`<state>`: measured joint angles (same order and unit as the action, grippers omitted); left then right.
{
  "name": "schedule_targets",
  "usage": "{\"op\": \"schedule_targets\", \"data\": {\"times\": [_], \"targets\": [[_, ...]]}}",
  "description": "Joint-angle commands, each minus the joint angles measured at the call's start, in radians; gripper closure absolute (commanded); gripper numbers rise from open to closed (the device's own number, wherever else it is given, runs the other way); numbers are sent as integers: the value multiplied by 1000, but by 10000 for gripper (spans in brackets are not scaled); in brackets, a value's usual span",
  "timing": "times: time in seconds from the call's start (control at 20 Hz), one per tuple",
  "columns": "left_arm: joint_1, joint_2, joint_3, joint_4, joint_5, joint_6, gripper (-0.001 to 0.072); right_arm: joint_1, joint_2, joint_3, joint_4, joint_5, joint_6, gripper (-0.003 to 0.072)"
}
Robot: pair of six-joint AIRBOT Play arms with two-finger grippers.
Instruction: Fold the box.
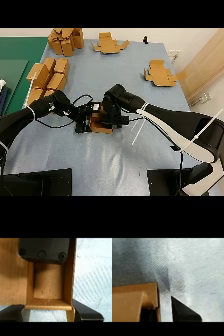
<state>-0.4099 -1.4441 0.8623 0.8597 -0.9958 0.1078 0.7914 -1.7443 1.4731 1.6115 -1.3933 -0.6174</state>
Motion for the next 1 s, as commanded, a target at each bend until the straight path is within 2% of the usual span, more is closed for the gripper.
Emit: {"op": "schedule_targets", "data": {"times": [0.0,0.45,0.8,0.9,0.95], "targets": [[0,-1,0,1,0,3,689,2,0,5,7,26,-3,677],[0,-1,0,1,2,3,689,2,0,5,-71,-55,-3,680],[0,-1,0,1,2,3,689,2,0,5,-31,79,-37,665],[0,-1,0,1,2,3,689,1,2,5,15,127,-70,386],[0,-1,0,2,1,3,689,1,3,5,37,140,-84,322]]}}
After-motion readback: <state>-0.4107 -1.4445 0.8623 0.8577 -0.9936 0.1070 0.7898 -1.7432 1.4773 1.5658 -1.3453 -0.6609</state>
